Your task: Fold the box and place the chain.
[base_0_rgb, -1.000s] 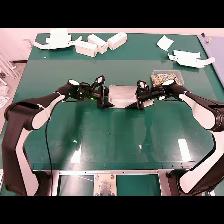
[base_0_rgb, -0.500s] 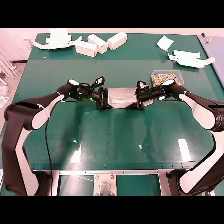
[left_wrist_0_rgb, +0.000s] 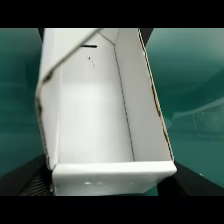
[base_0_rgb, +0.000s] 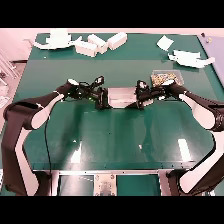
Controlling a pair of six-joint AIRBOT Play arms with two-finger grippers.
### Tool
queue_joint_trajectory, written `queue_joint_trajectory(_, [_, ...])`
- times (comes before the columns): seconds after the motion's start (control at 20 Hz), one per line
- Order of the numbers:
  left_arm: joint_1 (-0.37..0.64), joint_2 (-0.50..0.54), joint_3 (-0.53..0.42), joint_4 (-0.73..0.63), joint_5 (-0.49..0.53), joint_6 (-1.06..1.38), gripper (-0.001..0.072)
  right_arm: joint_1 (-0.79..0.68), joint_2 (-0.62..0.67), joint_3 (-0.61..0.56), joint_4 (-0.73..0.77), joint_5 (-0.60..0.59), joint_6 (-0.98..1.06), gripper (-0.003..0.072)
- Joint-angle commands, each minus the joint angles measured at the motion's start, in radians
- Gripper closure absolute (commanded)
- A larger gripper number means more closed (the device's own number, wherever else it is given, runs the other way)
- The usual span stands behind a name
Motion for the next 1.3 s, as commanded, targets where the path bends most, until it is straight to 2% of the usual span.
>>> queue_joint_trajectory(0.0, [0.002,0.0,0.013,0.034,0.011,-0.026,0.0003,0.0,0.001,0.0,-0.003,0.002,0.0,0.0092])
queue_joint_trajectory(0.7, [-0.022,0.0,0.013,0.039,-0.006,-0.018,0.0006,0.0,0.001,0.0,-0.003,0.002,0.0,0.0092])
queue_joint_trajectory(0.75, [-0.022,0.0,0.013,0.039,-0.008,-0.018,0.0066,0.0,0.001,0.0,-0.003,0.002,0.0,0.0092])
queue_joint_trajectory(0.9, [-0.022,0.0,0.013,0.039,-0.01,-0.018,0.0087,0.0,0.001,0.0,-0.003,0.002,0.0,0.0092])
queue_joint_trajectory(0.95, [-0.022,0.0,0.013,0.039,-0.011,-0.018,0.012,0.0,0.001,0.0,-0.003,0.002,0.0,0.0092])
queue_joint_trajectory(1.0, [-0.022,0.0,0.013,0.039,-0.018,-0.016,0.0249,0.0,0.001,0.0,-0.003,0.002,0.0,0.0092])
queue_joint_trajectory(1.25, [-0.022,0.0,0.013,0.038,-0.018,-0.017,0.0242,0.0,0.001,0.0,-0.003,0.002,0.0,0.0092])
